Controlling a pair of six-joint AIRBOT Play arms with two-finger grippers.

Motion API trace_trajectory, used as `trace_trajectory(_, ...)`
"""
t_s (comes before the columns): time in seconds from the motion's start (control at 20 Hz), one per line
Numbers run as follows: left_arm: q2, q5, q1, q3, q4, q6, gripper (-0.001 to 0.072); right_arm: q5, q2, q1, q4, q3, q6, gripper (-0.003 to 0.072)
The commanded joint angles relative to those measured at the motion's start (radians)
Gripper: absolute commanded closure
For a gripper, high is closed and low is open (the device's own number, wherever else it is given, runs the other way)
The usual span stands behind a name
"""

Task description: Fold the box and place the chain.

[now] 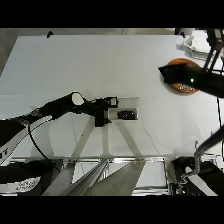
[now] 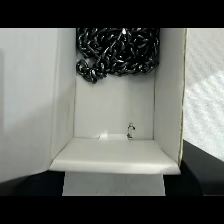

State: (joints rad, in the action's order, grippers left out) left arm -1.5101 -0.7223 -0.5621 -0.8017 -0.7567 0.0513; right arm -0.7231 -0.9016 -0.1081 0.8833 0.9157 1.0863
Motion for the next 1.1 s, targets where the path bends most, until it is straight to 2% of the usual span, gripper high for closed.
trace_trajectory(0.0, 0.001, 0.0, 0.0, 0.0, 0.0, 0.0, 0.0437, -0.182, -0.26, 0.028, -0.245, 0.195, -0.341, 0.049)
trace_trajectory(0.1, 0.001, 0.0, 0.0, 0.0, 0.0, 0.0, 0.0437, -0.37, -0.421, 0.028, -0.335, 0.303, -0.507, 0.0545)
trace_trajectory(0.15, 0.001, 0.0, 0.0, 0.0, 0.0, 0.0, 0.0437, -0.464, -0.488, 0.028, -0.34, 0.341, -0.575, 0.0579)
trace_trajectory(0.2, 0.001, 0.0, 0.0, 0.0, 0.0, 0.0, 0.0437, -0.539, -0.55, 0.028, -0.338, 0.362, -0.62, 0.0582)
trace_trajectory(0.3, 0.001, 0.0, 0.0, 0.0, 0.0, 0.0, 0.0437, -0.628, -0.645, 0.028, -0.314, 0.362, -0.708, 0.0639)
trace_trajectory(0.45, 0.001, 0.0, 0.0, 0.0, 0.0, 0.0, 0.0437, -0.715, -0.752, 0.019, -0.237, 0.362, -0.755, 0.0643)
trace_trajectory(0.5, 0.001, 0.0, 0.0, 0.0, 0.0, 0.0, 0.0437, -0.717, -0.765, 0.008, -0.218, 0.362, -0.755, 0.0623)
trace_trajectory(0.55, 0.001, 0.0, 0.0, 0.0, 0.0, 0.0, 0.0437, -0.716, -0.769, -0.005, -0.204, 0.361, -0.755, 0.0561)
trace_trajectory(0.65, 0.001, 0.0, 0.0, 0.0, 0.0, 0.0, 0.0437, -0.726, -0.769, -0.042, -0.199, 0.36, -0.755, 0.039)
trace_trajectory(0.75, 0.001, 0.0, 0.0, 0.0, 0.0, 0.0, 0.0437, -0.756, -0.768, -0.085, -0.195, 0.356, -0.755, 0.0385)
trace_trajectory(1.05, 0.001, 0.0, 0.0, 0.0, 0.0, 0.0, 0.0437, -0.741, -0.694, -0.127, -0.179, 0.265, -0.756, 0.0386)
